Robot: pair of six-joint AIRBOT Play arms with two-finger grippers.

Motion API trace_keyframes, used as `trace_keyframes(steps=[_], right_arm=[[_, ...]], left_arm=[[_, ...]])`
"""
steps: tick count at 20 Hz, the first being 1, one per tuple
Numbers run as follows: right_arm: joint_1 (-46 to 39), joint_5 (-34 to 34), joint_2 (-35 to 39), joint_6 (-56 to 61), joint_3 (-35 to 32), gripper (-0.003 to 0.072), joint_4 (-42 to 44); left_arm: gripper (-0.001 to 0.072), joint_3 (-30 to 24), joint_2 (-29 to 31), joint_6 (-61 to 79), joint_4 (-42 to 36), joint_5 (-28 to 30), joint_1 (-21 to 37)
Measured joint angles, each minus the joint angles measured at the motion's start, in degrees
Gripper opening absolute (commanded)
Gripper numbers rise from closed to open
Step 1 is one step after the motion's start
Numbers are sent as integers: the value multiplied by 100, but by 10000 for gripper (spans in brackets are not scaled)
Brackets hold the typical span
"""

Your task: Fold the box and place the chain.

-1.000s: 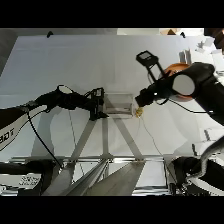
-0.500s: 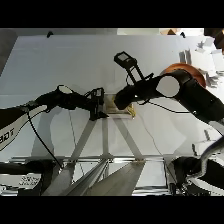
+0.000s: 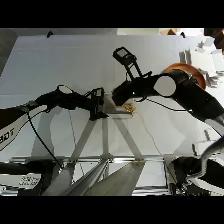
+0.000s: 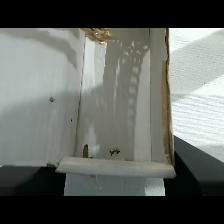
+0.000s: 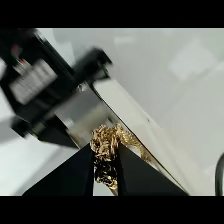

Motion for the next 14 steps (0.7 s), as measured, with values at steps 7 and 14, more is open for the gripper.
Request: trace_keyframes(steps=[7, 14], right_arm=[[-9, 269, -673, 17, -160, 193, -136], [-9, 673, -391, -243, -184, 211, -181]], left_arm=[[277, 0, 0, 2, 0, -2, 0], [277, 0, 0, 2, 2, 0, 0]])
